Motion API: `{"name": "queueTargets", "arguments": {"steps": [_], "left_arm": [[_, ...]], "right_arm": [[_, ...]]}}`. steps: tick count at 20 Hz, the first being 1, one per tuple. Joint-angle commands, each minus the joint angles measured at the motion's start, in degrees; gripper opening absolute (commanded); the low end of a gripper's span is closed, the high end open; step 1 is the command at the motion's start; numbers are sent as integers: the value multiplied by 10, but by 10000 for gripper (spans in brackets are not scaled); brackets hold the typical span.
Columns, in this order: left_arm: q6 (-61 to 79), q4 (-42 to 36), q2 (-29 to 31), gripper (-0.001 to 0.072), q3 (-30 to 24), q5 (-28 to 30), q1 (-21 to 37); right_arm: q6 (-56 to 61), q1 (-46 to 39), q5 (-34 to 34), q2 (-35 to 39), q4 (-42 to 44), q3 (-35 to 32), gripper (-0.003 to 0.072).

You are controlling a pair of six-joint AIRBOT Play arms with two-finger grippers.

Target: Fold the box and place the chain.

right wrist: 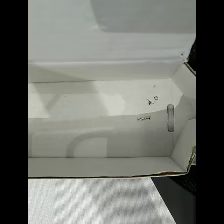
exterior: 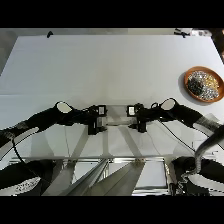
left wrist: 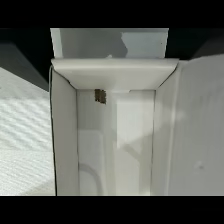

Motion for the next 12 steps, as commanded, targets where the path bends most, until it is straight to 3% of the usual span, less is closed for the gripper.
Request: {"name": "queueTargets", "arguments": {"steps": [1,2,5,12], "left_arm": [[0,-2,-3,575,0,3,-2],[0,-2,-3,455,0,3,-2],[0,-2,-3,238,0,3,-2],[0,-2,-3,273,0,0,-2]], "right_arm": [[0,0,0,0,0,0,345],[0,0,0,0,0,0,345],[0,0,0,0,0,0,345],[0,0,0,0,0,0,345]]}}
